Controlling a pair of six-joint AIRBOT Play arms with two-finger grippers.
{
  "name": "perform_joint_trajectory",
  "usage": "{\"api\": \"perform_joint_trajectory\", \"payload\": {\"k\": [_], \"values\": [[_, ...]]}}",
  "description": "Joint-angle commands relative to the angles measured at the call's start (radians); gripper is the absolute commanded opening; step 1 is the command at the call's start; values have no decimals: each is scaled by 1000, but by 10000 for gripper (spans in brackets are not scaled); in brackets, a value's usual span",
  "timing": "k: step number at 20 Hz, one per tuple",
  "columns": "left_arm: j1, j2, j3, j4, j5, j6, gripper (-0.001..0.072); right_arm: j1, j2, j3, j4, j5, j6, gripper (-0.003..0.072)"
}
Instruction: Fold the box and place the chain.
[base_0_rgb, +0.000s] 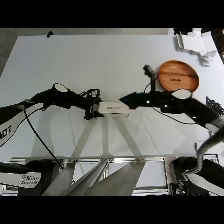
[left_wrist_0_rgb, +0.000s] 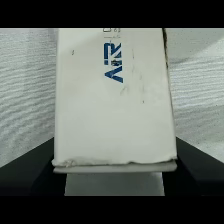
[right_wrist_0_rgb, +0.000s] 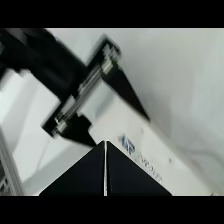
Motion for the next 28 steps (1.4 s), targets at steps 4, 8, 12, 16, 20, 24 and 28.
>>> {"api": "perform_joint_trajectory", "payload": {"k": [4, 8, 12, 16, 20, 24, 28], "values": [[0, 1, 0, 0, 0, 0, 149, -186, 246, 8, -318, 7, 224, 8], [0, 1, 0, 0, 0, 0, 149, -260, 258, 8, -961, 109, 595, 8], [0, 1, 0, -4, -30, 0, 148, -266, 258, 8, -1295, 186, 789, 9], [9, 16, 0, -18, -30, -68, 12, -266, 258, 8, -1252, 147, 789, 9], [72, 201, 0, 196, -72, -405, 11, -266, 258, 8, -1234, 135, 789, 9], [183, 467, 0, 763, -111, -909, 11, -266, 258, 8, -1234, 132, 789, 9], [381, 644, 0, 1074, 11, -1310, 6, -266, 258, 8, -1234, 132, 789, 9]]}}
